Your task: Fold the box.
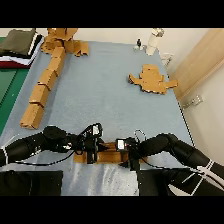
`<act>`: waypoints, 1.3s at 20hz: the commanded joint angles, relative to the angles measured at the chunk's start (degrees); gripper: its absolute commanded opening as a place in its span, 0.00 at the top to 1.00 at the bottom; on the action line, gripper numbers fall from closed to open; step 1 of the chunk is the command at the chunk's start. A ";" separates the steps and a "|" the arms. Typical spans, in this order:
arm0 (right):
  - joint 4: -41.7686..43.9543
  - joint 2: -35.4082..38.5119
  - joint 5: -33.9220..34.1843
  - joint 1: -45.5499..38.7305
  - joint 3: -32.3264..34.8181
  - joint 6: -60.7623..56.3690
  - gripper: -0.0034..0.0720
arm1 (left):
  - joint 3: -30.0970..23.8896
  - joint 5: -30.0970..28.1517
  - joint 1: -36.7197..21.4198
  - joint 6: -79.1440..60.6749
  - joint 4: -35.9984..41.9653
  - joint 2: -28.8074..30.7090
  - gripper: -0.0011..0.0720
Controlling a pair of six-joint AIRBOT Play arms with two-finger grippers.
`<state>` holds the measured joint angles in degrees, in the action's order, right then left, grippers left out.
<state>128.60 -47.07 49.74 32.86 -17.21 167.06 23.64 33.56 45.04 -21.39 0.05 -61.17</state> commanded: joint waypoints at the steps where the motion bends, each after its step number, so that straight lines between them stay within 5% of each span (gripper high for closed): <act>1: -0.70 0.00 -1.49 -0.04 0.26 0.57 0.14 | 0.00 0.02 -0.02 0.00 -0.02 -0.02 0.97; 10: -2.29 -0.02 -2.78 -0.02 0.26 0.59 0.20 | 0.00 0.02 -0.02 0.00 -0.02 -0.02 0.97; 12: -2.27 -0.02 -2.75 0.00 0.28 0.59 0.29 | 0.00 0.02 -0.02 0.00 -0.02 -0.02 0.97; 26: -2.14 0.07 -3.30 0.00 0.26 0.57 0.29 | 0.00 0.02 -0.02 0.00 -0.02 -0.02 0.97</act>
